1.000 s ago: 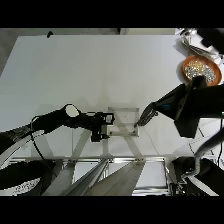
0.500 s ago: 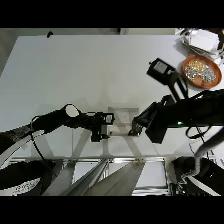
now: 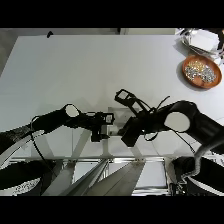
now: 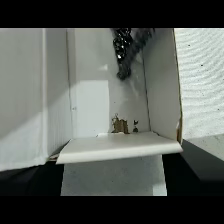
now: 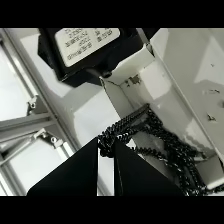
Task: Fold the box and place the chain.
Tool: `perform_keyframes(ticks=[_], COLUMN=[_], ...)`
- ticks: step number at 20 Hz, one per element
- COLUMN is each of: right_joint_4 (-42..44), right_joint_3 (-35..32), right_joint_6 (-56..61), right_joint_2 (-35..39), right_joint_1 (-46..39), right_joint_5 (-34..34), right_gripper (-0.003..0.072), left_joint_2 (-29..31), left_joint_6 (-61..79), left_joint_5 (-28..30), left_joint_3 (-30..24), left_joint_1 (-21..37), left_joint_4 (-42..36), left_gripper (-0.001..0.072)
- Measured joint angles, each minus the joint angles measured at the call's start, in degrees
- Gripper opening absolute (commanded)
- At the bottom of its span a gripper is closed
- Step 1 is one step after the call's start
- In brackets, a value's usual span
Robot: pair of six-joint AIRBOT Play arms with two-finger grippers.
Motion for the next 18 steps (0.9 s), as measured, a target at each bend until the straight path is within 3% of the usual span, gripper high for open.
perform_keyframes(ticks=[9, 10, 11, 12, 18], right_joint_4=[-3.06, -4.24, -5.33, -6.47, -10.01], right_joint_3=[-0.48, -0.48, -0.5, -0.5, -0.5], right_joint_6=[4.09, 5.44, 6.69, 8.07, 12.46], right_joint_2=[-9.64, -10.29, -10.8, -11.19, -11.32], right_joint_1=[1.49, 1.53, 1.53, 1.53, 1.53], right_joint_5=[-5.9, -6.32, -6.34, -6.6, -6.49], right_gripper=[0.0009, 0.0047, 0.015, 0.0184, 0.0197], left_joint_2=[0.0, 0.0, 0.0, 0.0, 0.0], left_joint_6=[0.0, -0.02, 0.0, 0.0, 0.0], left_joint_5=[0.0, 0.0, 0.0, 0.0, 0.0], left_joint_3=[0.0, 0.0, 0.0, 0.0, 0.0], left_joint_1=[0.0, 0.0, 0.0, 0.0, 0.0], left_joint_4=[-0.02, 0.0, 0.0, 0.0, 0.0], left_gripper=[0.0256, 0.0256, 0.0256, 0.0256, 0.0256])
